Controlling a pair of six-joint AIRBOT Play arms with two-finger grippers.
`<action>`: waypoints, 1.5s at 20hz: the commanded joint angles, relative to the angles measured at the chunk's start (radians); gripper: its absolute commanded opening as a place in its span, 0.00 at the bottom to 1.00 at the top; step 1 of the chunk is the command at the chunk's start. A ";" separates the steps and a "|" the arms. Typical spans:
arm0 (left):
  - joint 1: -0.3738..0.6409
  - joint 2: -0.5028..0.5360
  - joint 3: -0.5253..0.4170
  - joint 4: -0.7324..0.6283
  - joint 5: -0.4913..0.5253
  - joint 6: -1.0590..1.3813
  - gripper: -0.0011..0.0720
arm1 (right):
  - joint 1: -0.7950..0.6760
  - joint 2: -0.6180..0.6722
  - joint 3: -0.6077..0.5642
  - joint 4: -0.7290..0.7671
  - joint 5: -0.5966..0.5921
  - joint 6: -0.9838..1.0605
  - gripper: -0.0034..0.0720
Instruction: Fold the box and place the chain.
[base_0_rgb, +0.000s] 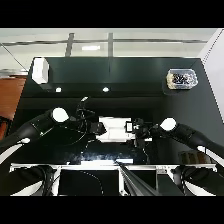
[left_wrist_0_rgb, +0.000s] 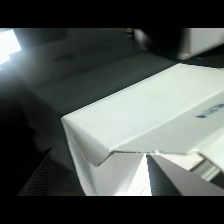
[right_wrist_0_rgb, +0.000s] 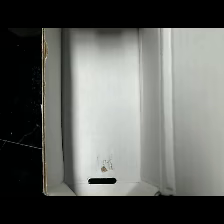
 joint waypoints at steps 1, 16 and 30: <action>-0.075 0.000 0.050 0.243 -0.022 -0.286 0.91 | 0.000 0.000 0.000 0.000 0.000 0.000 0.59; -0.287 -0.103 0.226 0.597 -0.192 -0.803 0.58 | 0.000 0.000 0.000 0.000 0.000 0.000 0.59; -0.332 -0.212 0.339 0.688 -0.298 -0.943 0.39 | 0.000 0.000 0.000 0.000 0.000 0.000 0.59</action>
